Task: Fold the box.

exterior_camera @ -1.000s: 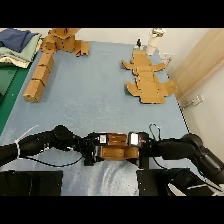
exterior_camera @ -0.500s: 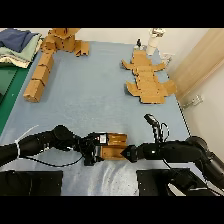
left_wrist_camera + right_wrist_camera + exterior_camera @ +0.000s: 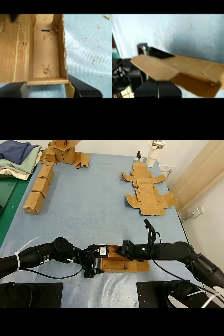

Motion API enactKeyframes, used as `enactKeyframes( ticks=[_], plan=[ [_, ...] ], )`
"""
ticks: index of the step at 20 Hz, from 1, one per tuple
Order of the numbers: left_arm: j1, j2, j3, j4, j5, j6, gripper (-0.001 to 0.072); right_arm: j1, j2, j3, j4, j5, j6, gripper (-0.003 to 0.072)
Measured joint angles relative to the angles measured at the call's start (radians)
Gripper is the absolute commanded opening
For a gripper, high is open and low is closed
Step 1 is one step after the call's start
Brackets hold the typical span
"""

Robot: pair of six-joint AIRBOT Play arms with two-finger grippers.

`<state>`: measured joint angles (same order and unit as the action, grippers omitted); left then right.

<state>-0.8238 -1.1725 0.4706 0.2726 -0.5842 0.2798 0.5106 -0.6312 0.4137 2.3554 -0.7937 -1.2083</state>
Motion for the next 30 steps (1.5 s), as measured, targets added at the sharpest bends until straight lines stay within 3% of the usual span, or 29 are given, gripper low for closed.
enactKeyframes(
  ticks=[9, 13, 19, 24, 25, 26, 27, 30],
  plan=[
    [0.0, 0.0, 0.0, 0.0, -0.001, 0.0, 0.0459, -0.01, -0.332, 0.031, -0.063, 0.068, -0.101, 0.0001],
    [0.0, 0.0, 0.0, 0.0, -0.001, 0.0, 0.0459, -0.01, -0.377, 0.035, -0.068, 0.071, -0.167, 0.0],
    [0.0, 0.0, 0.0, 0.0, 0.001, 0.0, 0.0459, -0.012, -0.232, 0.101, -0.212, 0.026, -0.205, 0.0],
    [0.0, 0.0, 0.0, 0.0, 0.001, 0.0, 0.0459, -0.004, 0.023, 0.134, -0.39, -0.197, -0.203, 0.0003],
    [0.0, 0.0, 0.0, 0.0, 0.001, 0.0, 0.046, 0.005, 0.069, 0.133, -0.391, -0.265, -0.254, 0.0065],
    [0.0, 0.0, 0.0, 0.0, 0.001, 0.0, 0.0459, 0.015, 0.106, 0.127, -0.389, -0.34, -0.315, 0.0368],
    [0.0, 0.0, 0.0, 0.0, 0.0, 0.0, 0.0459, 0.025, 0.131, 0.117, -0.388, -0.399, -0.371, 0.0506],
    [0.0, 0.0, 0.0, 0.0, 0.0, 0.0, 0.0459, 0.043, 0.152, 0.08, -0.443, -0.486, -0.556, 0.0506]
  ],
)
